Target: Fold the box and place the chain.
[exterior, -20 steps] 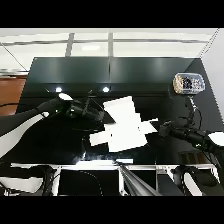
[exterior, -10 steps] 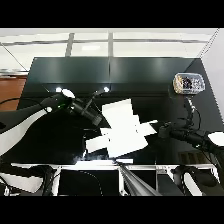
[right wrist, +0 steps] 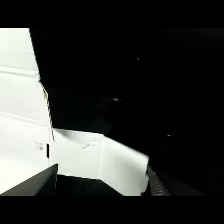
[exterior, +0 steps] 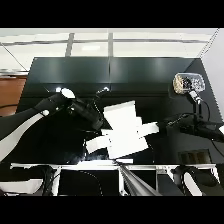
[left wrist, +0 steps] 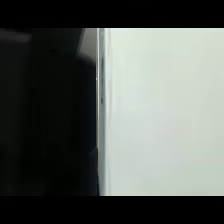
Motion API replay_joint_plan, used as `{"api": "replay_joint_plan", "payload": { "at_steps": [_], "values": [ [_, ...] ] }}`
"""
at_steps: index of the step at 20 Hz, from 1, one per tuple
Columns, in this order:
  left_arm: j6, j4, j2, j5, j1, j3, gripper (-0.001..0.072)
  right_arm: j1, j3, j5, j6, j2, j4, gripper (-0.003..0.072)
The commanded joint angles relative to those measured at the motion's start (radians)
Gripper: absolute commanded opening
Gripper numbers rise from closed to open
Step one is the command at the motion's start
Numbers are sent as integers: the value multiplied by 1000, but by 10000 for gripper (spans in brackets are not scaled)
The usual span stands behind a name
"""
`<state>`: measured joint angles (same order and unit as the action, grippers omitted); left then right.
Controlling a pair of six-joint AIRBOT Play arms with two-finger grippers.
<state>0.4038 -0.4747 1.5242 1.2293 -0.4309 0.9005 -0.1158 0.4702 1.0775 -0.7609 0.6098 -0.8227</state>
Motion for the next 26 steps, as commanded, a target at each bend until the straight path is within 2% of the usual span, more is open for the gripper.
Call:
{"api": "replay_joint_plan", "payload": {
  "at_steps": [1, 3, 6, 8, 15, 21, 26],
  "values": [
    [-276, -43, -92, -152, -77, -35, 22, 0, 39, 70, 198, 0, -69, 650],
    [-367, -88, -108, -172, -104, -35, 22, 5, 28, 72, 271, 0, -69, 649],
    [-373, -190, -103, -322, -128, -66, 22, 63, 3, 37, 345, 0, -69, 649],
    [-375, -197, -103, -386, -128, -89, 23, 123, -26, -12, 389, 0, -69, 649],
    [-382, -196, -83, -370, -128, -93, 26, 375, -155, -161, 429, 30, -82, 649],
    [-381, -197, -69, -353, -128, -92, 26, 480, -155, -219, 535, 194, -85, 649],
    [-381, -195, -69, -349, -128, -92, 26, 576, -155, -278, 575, 239, -42, 649]
  ]
}}
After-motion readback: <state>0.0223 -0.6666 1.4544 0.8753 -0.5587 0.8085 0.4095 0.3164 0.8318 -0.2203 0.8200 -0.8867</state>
